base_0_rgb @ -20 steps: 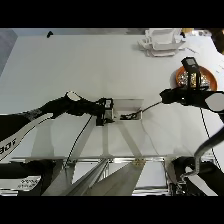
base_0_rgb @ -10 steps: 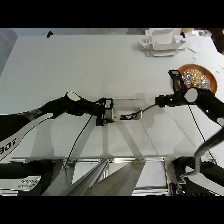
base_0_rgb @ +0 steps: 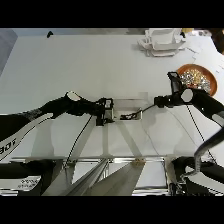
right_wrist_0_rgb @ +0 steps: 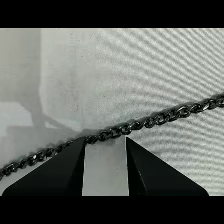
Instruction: Fold the box and place the chain.
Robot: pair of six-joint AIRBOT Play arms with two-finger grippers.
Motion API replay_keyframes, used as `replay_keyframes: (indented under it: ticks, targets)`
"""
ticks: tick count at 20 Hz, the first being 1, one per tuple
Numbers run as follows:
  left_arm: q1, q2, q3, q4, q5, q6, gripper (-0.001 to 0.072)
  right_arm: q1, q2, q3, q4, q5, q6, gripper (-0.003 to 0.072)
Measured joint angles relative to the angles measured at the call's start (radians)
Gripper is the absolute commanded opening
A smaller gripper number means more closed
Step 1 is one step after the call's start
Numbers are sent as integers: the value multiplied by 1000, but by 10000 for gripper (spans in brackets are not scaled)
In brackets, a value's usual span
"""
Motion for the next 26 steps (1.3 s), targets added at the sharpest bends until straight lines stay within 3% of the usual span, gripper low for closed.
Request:
replay_keyframes:
  ticks: [4,11,16,21,26]
  targets:
    - [0,0,0,0,0,0,12,0,-16,0,-3,-7,18,23]
    - [0,0,0,0,0,0,12,0,27,-2,-2,11,24,23]
    - [0,0,0,0,0,0,12,26,230,-2,19,102,19,24]
    - [0,0,0,0,0,0,12,126,468,-2,142,197,-20,23]
    - [0,0,0,0,0,0,12,255,570,-2,290,200,-43,24]
